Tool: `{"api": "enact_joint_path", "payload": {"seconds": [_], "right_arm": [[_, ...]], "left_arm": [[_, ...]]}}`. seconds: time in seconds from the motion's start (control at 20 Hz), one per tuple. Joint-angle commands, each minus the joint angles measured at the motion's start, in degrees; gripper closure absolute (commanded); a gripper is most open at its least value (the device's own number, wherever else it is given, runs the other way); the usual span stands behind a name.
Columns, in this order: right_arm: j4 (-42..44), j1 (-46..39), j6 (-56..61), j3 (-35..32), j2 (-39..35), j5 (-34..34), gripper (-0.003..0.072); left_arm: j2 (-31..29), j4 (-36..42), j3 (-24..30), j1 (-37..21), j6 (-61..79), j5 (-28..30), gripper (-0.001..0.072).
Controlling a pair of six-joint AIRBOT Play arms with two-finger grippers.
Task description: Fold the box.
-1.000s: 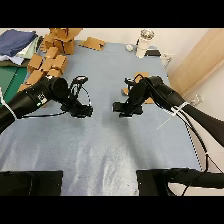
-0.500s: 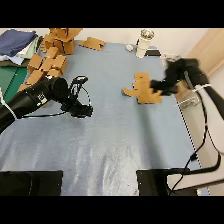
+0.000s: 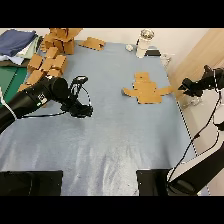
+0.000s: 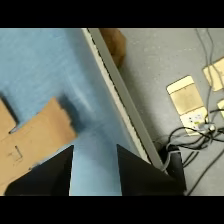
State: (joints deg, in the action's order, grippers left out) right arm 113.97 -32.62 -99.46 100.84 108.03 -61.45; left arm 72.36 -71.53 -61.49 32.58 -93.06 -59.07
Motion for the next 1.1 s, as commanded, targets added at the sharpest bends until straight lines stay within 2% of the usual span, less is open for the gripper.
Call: {"api": "enact_joint_path", "payload": {"seconds": [0.0, 0.3, 0.35, 0.4, 0.5, 0.55, 0.6, 0.65, 0.8, 0.9, 1.05], "right_arm": [[10.51, -1.60, -9.44, 2.23, 4.98, 0.28, 0.0275], [12.59, 2.97, -14.23, 2.25, 6.19, -1.51, 0.0284], [12.63, 3.50, -14.84, 2.25, 6.29, -1.53, 0.0308], [12.70, 4.11, -15.34, 2.25, 6.43, -1.66, 0.0393], [12.92, 5.20, -16.22, 2.32, 6.40, -2.69, 0.0404], [13.00, 5.66, -16.24, 2.58, 6.40, -3.93, 0.0466], [13.22, 6.29, -16.70, 2.69, 6.21, -5.62, 0.0631], [13.62, 6.86, -17.44, 2.69, 5.75, -7.52, 0.0682], [14.05, 9.31, -18.01, 1.90, 2.75, -11.10, 0.0687], [14.05, 11.13, -14.91, -2.93, -1.36, -11.37, 0.0687], [13.97, 15.54, -13.73, -18.14, -11.37, -7.02, 0.0687]], "left_arm": [[0.04, -0.02, -0.04, -0.04, 0.02, 0.02, 0.0697], [0.04, -0.02, -0.04, -0.04, 0.02, 0.00, 0.0696], [0.04, -0.02, -0.04, -0.04, 0.02, 0.02, 0.0697], [0.04, -0.02, -0.04, -0.04, 0.02, 0.02, 0.0696], [0.04, -0.02, -0.04, -0.04, 0.02, 0.02, 0.0697], [0.04, -0.02, -0.04, -0.04, 0.02, 0.02, 0.0697], [0.04, -0.02, -0.04, -0.04, 0.02, 0.02, 0.0697], [0.04, -0.02, -0.04, -0.04, 0.02, 0.02, 0.0697], [0.04, -0.02, -0.04, -0.04, 0.02, 0.02, 0.0697], [0.04, -0.02, -0.04, -0.04, 0.02, 0.02, 0.0696], [0.04, -0.04, -0.04, -0.04, 0.11, 0.07, 0.0697]]}}
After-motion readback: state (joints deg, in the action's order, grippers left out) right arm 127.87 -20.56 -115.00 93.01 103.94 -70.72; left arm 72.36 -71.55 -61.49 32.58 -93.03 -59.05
